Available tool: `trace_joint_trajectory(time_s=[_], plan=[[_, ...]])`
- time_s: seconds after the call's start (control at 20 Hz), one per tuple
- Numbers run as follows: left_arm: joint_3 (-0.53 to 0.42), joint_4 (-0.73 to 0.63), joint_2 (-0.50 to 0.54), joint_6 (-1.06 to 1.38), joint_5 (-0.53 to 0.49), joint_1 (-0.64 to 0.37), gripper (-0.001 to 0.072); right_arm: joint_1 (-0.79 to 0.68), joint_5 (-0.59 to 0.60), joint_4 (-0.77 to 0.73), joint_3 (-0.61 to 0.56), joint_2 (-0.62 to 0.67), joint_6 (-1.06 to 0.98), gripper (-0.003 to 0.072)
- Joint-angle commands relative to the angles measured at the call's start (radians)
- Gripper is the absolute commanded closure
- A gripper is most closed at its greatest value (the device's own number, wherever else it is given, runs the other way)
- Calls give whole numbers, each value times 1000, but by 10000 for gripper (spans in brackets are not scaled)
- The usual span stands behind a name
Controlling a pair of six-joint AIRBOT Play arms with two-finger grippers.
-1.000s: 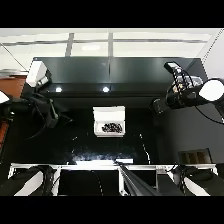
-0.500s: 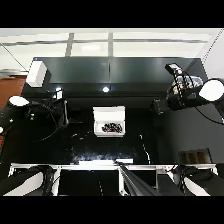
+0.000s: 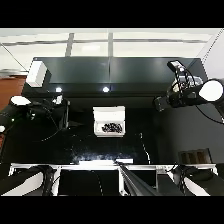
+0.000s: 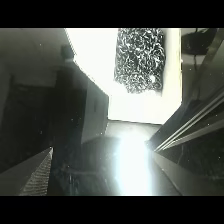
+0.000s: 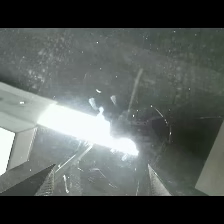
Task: Fold the box and place the chain.
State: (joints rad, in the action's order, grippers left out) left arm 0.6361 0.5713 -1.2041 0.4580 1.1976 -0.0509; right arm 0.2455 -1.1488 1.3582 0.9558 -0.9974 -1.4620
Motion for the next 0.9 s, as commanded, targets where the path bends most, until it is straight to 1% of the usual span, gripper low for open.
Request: trace_joint_trajectory(time_s=[0.0,0.05,0.1,0.15,0.25,0.4,0.5,0.7,0.85], plan=[[1,-63,2,37,3,1,29,0,9,8,0,1,0,-20],[1,-83,2,31,18,1,27,0,10,9,0,1,0,-20],[1,-81,2,31,58,1,25,0,13,14,0,1,1,-20],[1,-74,2,32,75,5,25,0,16,26,0,1,1,-20],[-8,-53,-2,28,53,27,24,0,18,58,0,1,0,-20],[-61,-58,-20,27,-13,74,24,0,16,60,0,1,0,-20],[-76,-56,-28,3,-20,76,23,0,16,60,0,1,0,-20],[-74,-56,-76,-4,-45,88,7,0,16,56,0,1,0,-20],[-52,-55,-101,-55,-43,107,5,0,16,57,0,1,0,-20]])
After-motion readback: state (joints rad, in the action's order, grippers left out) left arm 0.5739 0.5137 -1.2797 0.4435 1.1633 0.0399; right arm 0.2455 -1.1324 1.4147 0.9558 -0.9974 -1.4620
